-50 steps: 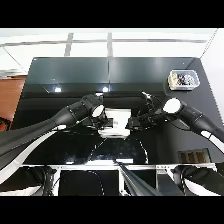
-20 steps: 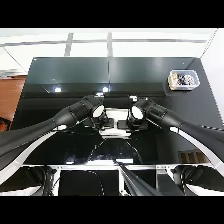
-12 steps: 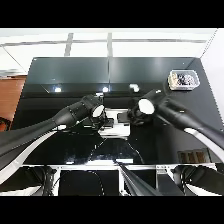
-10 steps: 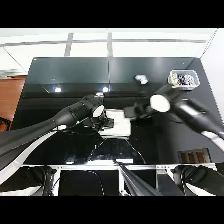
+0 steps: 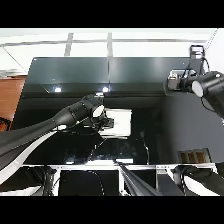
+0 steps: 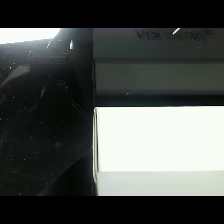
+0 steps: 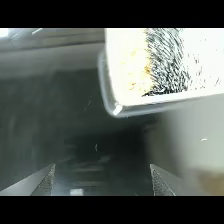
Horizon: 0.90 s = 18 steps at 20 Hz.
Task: Fold the box and place the chain.
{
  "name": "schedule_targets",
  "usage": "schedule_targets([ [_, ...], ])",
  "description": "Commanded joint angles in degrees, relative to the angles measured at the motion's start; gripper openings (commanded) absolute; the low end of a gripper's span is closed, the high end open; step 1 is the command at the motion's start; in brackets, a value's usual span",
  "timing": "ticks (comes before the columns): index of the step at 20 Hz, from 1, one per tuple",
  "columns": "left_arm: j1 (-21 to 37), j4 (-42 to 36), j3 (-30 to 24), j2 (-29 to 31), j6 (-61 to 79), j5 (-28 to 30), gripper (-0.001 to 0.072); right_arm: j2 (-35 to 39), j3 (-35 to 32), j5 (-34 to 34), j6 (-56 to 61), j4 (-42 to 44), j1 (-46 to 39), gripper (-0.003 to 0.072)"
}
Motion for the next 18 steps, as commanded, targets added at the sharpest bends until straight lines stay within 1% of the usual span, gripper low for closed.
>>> schedule_targets([
  [1, 0.02, 0.0, 0.02, -0.02, -0.02, 0.0, 0.0025, -11.85, 8.41, -4.85, 2.99, 19.06, -12.41, 0.0704],
  [3, 0.0, 0.0, 0.02, -0.02, 0.0, -0.04, 0.0025, -21.51, 20.74, 4.26, 4.07, 26.95, -16.26, 0.0704],
  [5, 0.0, 0.0, 0.02, -0.02, -0.02, -0.02, 0.0025, -30.95, 33.11, 14.84, 5.57, 31.85, -19.1, 0.0703],
  [6, 0.0, 0.0, 0.02, -0.02, -0.02, 0.0, 0.0025, -34.71, 37.97, 18.21, 5.62, 33.7, -20.11, 0.069],
  [7, 0.02, 0.0, 0.02, -0.02, -0.02, -0.02, 0.0025, -37.97, 42.07, 20.63, 5.62, 34.86, -20.83, 0.0611],
  [8, 0.02, 0.0, 0.02, -0.02, 0.0, -0.02, 0.0025, -40.3, 44.85, 22.03, 5.62, 35.04, -21.22, 0.0602],
  [10, 0.0, 0.0, 0.02, -0.02, -0.02, -0.02, 0.0025, -42.51, 46.45, 21.7, 5.66, 35.08, -21.29, 0.0602],
  [13, 0.02, 0.0, 0.02, -0.02, 0.0, 0.0, 0.0025, -44.78, 46.47, 20.81, 5.75, 37.42, -21.14, 0.0595],
  [16, 0.02, 0.02, 0.02, -0.02, 0.0, 0.0, 0.0025, -46.97, 46.47, 20.9, 4.76, 37.29, -20.87, 0.0584],
  [17, 0.02, 0.0, 0.02, -0.02, -0.02, 0.02, 0.0025, -47.36, 46.47, 20.87, 4.2, 37.16, -20.9, 0.0468],
  [18, 0.02, 0.0, 0.02, -0.02, 0.0, 0.04, 0.0026, -47.43, 46.47, 20.72, 3.04, 36.89, -20.9, 0.0386],
])
